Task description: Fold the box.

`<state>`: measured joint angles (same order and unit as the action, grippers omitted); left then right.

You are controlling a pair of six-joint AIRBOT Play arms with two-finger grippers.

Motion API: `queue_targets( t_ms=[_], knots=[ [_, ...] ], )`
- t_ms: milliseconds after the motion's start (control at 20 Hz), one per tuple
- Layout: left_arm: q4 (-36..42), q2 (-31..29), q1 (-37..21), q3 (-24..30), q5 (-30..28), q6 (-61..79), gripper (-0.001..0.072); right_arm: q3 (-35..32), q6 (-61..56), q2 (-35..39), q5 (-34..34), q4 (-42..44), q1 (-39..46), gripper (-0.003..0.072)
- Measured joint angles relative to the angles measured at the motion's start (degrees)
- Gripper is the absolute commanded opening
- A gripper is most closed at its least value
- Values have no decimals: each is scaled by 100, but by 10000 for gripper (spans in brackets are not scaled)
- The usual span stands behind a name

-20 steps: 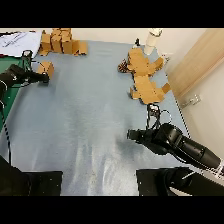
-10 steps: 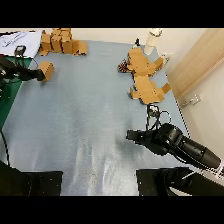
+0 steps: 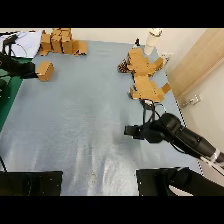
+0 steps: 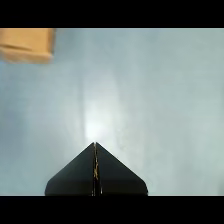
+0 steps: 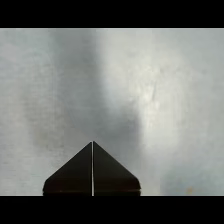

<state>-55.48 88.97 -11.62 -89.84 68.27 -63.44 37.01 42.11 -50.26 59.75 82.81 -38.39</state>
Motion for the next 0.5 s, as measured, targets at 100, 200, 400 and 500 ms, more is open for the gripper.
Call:
queue_targets(
  t_ms=[100,200,400,500],
  knots=[
    [-28,-389,367,374,219,-160,6,420,575,-442,-17,79,205,4],
    [2,-861,876,901,254,-291,6,898,1134,-935,-44,197,317,5],
    [-7,-1624,1869,2002,57,-610,9,1786,2024,-1891,-63,520,411,5],
    [-7,-1864,2271,2470,-140,-758,12,2050,2267,-2201,-74,682,424,4]
  ],
)
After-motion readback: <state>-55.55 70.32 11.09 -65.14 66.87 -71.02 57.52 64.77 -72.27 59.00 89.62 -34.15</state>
